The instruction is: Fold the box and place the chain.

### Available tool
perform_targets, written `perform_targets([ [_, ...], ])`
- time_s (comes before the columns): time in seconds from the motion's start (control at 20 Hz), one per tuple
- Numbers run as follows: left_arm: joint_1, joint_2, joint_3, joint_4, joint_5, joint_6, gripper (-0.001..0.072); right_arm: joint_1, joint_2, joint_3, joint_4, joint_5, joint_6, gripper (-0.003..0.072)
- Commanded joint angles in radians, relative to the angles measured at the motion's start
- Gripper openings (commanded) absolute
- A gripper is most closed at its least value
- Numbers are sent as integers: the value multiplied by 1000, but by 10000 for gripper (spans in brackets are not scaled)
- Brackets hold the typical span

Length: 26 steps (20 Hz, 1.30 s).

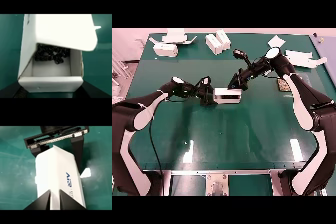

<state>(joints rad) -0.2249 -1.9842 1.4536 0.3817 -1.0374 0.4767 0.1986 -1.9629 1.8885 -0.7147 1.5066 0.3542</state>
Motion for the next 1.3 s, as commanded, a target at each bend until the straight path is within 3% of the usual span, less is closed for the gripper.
perform_targets([
  [0.0, 0, 1, 0, 0, 1, -1, 517, 2, 0, 1, 7, 29, 5, 132],
  [0.1, 0, 1, 0, 0, 1, -1, 517, 1, 0, 1, -4, 29, 5, 129],
  [0.2, 0, 1, 0, 0, 1, -1, 517, 0, -1, 1, -13, 23, 5, 174],
  [0.5, 0, 1, 0, 0, 1, -1, 516, 0, -1, 1, -30, -76, -19, 171],
  [0.7, 0, 1, 0, 0, 1, -1, 517, 0, 1, 48, 74, -13, -22, 168],
  [1.0, 0, 1, 0, 0, 1, -1, 517, -15, -1, 85, 63, -48, -22, 157],
  [1.1, 0, 1, 0, 0, 1, -1, 517, -15, -2, 83, 6, -51, -21, 228],
  [1.25, 0, 1, 0, 0, 1, -1, 517, -15, -4, 72, -8, -51, -13, 232],
])
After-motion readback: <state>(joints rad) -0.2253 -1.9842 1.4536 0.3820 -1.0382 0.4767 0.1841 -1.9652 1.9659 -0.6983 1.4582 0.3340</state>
